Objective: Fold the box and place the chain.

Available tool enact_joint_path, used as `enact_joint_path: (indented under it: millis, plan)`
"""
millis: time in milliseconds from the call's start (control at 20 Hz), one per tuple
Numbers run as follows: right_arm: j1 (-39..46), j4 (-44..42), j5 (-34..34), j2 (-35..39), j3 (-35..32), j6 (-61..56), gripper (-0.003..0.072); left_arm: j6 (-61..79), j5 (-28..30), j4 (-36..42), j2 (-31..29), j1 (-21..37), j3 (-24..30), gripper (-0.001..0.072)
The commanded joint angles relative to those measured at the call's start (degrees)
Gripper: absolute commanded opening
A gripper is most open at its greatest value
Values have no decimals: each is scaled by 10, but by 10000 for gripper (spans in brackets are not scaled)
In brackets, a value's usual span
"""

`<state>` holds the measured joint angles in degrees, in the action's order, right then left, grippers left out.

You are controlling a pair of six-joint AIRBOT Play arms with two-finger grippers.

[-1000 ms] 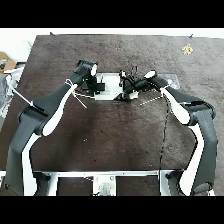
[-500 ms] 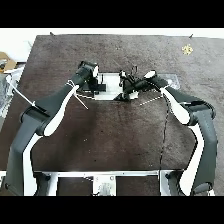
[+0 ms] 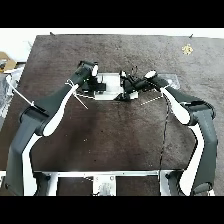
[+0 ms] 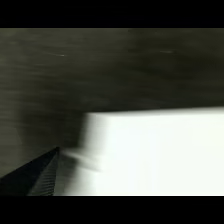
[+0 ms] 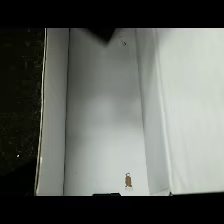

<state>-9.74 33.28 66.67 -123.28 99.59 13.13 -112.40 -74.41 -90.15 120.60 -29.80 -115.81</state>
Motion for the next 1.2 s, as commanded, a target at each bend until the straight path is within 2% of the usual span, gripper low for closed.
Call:
enact_joint_path:
  millis: [0,200,350,650,750,850,950,1050,1150]
  plan:
    - [0,0,0,0,0,-1,508,41,-19,-2,-20,2,-5,544]
    - [0,0,0,0,0,-1,508,110,-38,-14,-54,4,-7,544]
    - [0,0,0,0,0,-1,509,259,-16,-27,-77,4,-8,544]
    - [0,0,-1,0,0,-1,508,437,9,-22,-116,21,-10,544]
    - [0,0,0,0,0,-1,509,521,10,49,-120,54,-10,544]
    - [0,0,0,0,0,-1,508,630,14,174,-120,100,-10,544]
    - [0,0,0,0,0,-1,509,796,35,311,-119,153,4,544]
    - [0,0,0,0,0,-1,509,931,50,469,-115,206,43,544]
    - [0,0,0,0,0,-1,508,1047,43,580,-114,248,99,544]
